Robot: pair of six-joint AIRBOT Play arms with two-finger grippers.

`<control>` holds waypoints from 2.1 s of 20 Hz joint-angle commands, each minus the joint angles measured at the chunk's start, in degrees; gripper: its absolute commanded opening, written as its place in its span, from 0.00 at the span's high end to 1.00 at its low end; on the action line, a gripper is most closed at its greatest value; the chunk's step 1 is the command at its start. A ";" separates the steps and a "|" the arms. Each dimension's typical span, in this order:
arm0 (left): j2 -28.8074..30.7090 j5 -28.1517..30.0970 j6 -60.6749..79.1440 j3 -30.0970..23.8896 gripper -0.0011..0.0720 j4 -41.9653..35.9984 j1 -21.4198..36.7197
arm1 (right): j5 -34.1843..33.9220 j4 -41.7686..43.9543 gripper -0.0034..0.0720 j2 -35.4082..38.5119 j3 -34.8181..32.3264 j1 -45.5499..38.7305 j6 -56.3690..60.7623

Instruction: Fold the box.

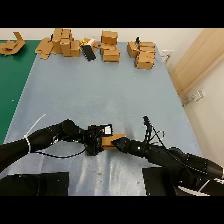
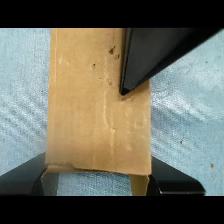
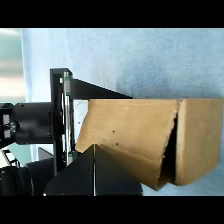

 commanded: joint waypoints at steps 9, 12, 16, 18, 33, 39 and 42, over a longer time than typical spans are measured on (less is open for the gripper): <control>0.04 0.02 0.00 0.00 0.35 0.02 0.04 | -0.42 -1.03 0.96 -4.63 -0.04 0.07 -0.04; 0.04 0.00 0.00 0.00 0.35 0.02 0.04 | -0.31 -1.09 0.96 -4.83 -0.04 0.04 -0.04; 0.02 0.02 0.00 0.00 0.35 0.02 0.04 | -0.04 -1.29 0.96 -4.83 -0.04 0.04 -0.04; 0.04 0.02 0.00 0.00 0.35 0.02 0.04 | -0.04 -1.31 0.96 -4.83 -0.04 0.04 -0.04; 0.04 0.02 0.00 0.00 0.35 0.02 0.04 | 1.11 -8.92 0.95 5.99 -0.04 -1.20 -0.04; 0.04 0.02 0.00 0.00 0.35 0.02 0.04 | -6.56 -17.40 0.95 9.42 -0.04 -15.78 -0.02; 0.04 0.02 0.00 0.00 0.35 0.02 0.04 | -6.49 -17.03 0.95 9.46 0.09 -21.11 0.00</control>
